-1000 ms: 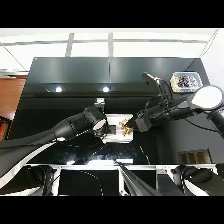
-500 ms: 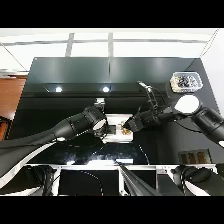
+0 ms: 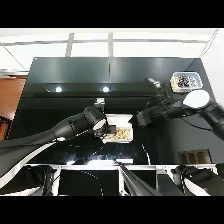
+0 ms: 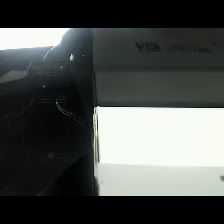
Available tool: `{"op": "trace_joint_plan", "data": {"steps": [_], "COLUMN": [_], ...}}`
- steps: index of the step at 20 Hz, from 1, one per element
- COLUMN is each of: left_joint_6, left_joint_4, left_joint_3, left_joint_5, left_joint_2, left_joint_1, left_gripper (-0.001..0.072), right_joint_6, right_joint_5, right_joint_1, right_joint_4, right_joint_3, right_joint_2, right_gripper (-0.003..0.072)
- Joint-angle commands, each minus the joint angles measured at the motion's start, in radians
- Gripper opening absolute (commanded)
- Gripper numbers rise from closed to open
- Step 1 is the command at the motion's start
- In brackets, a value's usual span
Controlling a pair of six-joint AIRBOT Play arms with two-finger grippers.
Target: Fold the box and place the chain.
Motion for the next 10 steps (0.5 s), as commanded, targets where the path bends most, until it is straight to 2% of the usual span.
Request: {"op": "trace_joint_plan", "data": {"steps": [1,2,3,6,10], "left_joint_6": [-0.002,-0.005,-0.004,0.043,0.33], "left_joint_4": [0.0,0.004,0.005,0.053,0.133], "left_joint_3": [0.013,0.027,0.045,0.09,0.091], "left_joint_5": [-0.045,-0.048,-0.05,-0.06,-0.165], "left_joint_2": [0.001,0.003,0.007,0.067,0.225], "left_joint_1": [0.0,0.0,0.0,0.0,0.002], "left_gripper": [0.0134,0.0374,0.0513,0.0513,0.0513], "right_joint_6": [-0.011,-0.011,-0.011,-0.012,-0.011], "right_joint_5": [0.103,0.111,0.124,0.151,0.154], "right_joint_1": [-0.159,-0.195,-0.228,-0.28,-0.285], "right_joint_4": [-0.022,-0.034,-0.042,-0.046,-0.045], "right_joint_3": [0.01,0.01,0.01,0.01,0.01], "right_joint_2": [0.092,0.112,0.126,0.135,0.135], "right_gripper": [0.0384,0.0384,0.0384,0.0383,0.0383]}}
